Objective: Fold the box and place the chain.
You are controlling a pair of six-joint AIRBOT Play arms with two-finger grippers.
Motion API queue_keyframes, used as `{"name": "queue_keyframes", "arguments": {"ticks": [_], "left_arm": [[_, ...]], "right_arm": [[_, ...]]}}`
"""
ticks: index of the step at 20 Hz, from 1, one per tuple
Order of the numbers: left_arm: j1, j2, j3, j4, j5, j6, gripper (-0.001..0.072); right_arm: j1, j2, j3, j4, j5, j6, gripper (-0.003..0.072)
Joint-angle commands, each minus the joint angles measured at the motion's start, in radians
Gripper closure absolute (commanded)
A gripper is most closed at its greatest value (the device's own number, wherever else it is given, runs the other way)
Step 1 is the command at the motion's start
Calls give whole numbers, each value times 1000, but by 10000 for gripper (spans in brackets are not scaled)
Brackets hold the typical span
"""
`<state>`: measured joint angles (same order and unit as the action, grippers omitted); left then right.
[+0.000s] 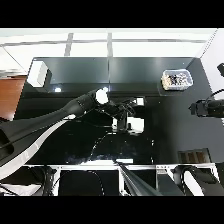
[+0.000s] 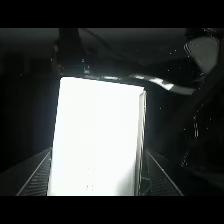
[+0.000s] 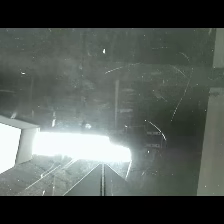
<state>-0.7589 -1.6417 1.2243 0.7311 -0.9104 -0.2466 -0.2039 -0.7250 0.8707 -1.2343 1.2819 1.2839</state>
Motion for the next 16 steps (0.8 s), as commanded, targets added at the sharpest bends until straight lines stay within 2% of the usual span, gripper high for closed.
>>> {"name": "queue_keyframes", "arguments": {"ticks": [1,6,9,10,11,12,13,16], "left_arm": [[-4,0,1,61,-18,-36,-4],[-34,0,1,177,-14,-50,-4],[-64,-5,1,291,-4,-73,1],[-74,-6,1,324,12,-103,92],[-76,-4,8,336,3,-133,229],[-72,5,24,335,-31,-156,252],[-63,23,43,336,-60,-191,324],[11,145,101,356,-122,-319,362]], "right_arm": [[0,0,-1,0,1,0,672],[0,0,-1,4,2,3,672],[0,0,-1,4,5,4,672],[0,0,-1,4,6,4,671],[0,0,-1,4,6,3,672],[0,0,-1,4,5,3,671],[0,0,-1,4,4,4,671],[0,0,-1,4,5,5,672]]}}
